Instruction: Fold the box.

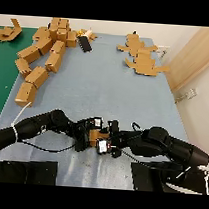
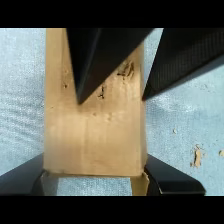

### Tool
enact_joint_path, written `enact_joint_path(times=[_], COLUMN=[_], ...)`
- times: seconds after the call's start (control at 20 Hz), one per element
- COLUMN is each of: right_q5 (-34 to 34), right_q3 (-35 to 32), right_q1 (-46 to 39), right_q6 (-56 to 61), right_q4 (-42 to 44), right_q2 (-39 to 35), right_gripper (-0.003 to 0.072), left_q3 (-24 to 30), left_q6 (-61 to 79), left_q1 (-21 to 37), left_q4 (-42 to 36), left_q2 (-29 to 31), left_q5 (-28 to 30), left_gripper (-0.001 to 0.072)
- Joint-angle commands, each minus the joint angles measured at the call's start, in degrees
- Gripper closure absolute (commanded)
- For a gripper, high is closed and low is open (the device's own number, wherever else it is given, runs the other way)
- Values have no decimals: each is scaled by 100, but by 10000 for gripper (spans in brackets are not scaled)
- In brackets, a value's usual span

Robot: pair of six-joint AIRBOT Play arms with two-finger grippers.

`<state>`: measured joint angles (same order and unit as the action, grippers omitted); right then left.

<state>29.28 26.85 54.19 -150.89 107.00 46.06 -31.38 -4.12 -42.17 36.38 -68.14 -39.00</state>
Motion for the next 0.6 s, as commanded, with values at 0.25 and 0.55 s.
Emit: enact_joint_path(times=[0.25,0.55], right_q5=[-79,-138], right_q3=[33,33], right_q1=[15,15], right_q6=[310,496], right_q4=[-619,-927], right_q2=[-214,-214], right_gripper=[282,395], left_q3=[2,2], left_q6=[4,4], left_q1=[4,4], left_q4=[2,2], left_q2=[-2,-2], left_q5=[0,-2], left_gripper=[187,186])
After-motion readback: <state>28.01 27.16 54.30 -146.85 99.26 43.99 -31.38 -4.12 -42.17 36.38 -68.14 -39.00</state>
